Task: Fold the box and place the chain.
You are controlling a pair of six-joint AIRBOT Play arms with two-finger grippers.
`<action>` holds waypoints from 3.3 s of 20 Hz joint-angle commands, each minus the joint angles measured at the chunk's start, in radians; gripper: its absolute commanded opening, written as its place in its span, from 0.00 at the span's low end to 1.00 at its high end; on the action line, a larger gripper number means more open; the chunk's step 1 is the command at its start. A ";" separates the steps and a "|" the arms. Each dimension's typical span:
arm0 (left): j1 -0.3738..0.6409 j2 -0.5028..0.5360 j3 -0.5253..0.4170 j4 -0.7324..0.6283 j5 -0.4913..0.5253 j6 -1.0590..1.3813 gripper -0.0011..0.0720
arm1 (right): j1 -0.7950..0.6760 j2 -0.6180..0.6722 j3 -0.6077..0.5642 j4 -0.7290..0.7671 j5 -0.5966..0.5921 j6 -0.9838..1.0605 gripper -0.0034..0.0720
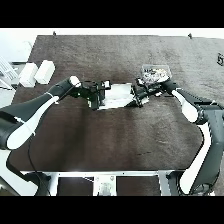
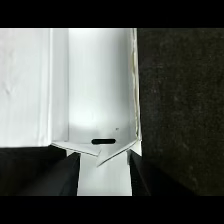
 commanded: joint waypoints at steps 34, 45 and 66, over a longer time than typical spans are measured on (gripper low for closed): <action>-0.010 -0.038 0.000 -0.232 0.042 0.146 0.89 | 0.000 0.001 0.001 0.000 0.000 0.000 0.55; 0.002 -0.038 0.000 -0.196 0.048 0.146 0.11 | 0.000 0.001 0.001 0.000 0.000 0.000 0.55; 0.312 0.312 -0.257 -0.383 -0.127 -0.444 0.04 | 0.000 0.001 0.001 0.000 0.000 0.000 0.55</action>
